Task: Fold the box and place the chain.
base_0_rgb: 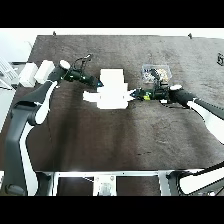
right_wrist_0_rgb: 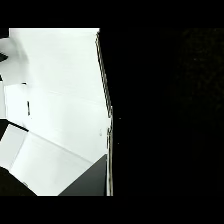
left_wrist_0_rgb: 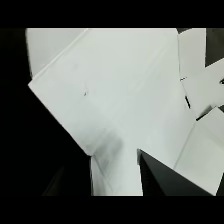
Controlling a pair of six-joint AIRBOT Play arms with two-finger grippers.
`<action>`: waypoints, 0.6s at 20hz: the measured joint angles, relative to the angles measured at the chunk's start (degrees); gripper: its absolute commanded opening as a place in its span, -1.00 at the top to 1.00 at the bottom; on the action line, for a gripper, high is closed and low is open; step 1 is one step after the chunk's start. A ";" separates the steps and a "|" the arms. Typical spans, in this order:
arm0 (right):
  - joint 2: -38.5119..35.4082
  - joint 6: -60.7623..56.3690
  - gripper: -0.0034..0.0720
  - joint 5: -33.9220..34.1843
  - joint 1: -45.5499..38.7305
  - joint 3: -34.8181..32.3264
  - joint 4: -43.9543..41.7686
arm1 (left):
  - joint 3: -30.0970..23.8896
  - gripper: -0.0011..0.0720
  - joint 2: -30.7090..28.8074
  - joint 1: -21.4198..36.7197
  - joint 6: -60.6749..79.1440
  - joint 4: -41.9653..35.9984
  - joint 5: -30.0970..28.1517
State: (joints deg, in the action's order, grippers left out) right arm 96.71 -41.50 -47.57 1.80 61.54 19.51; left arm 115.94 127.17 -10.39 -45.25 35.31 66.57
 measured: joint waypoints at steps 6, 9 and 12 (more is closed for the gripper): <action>0.00 0.00 0.89 -0.02 0.00 0.00 0.00 | 0.09 -0.31 0.48 -0.09 0.37 -1.29 0.42; 0.02 0.00 0.89 -0.04 -0.02 0.00 0.00 | 0.11 -0.32 0.61 -0.72 0.63 -1.73 0.48; 0.00 0.00 0.89 -0.04 0.00 0.00 0.02 | 0.11 -0.12 0.70 -1.09 0.81 -1.79 0.52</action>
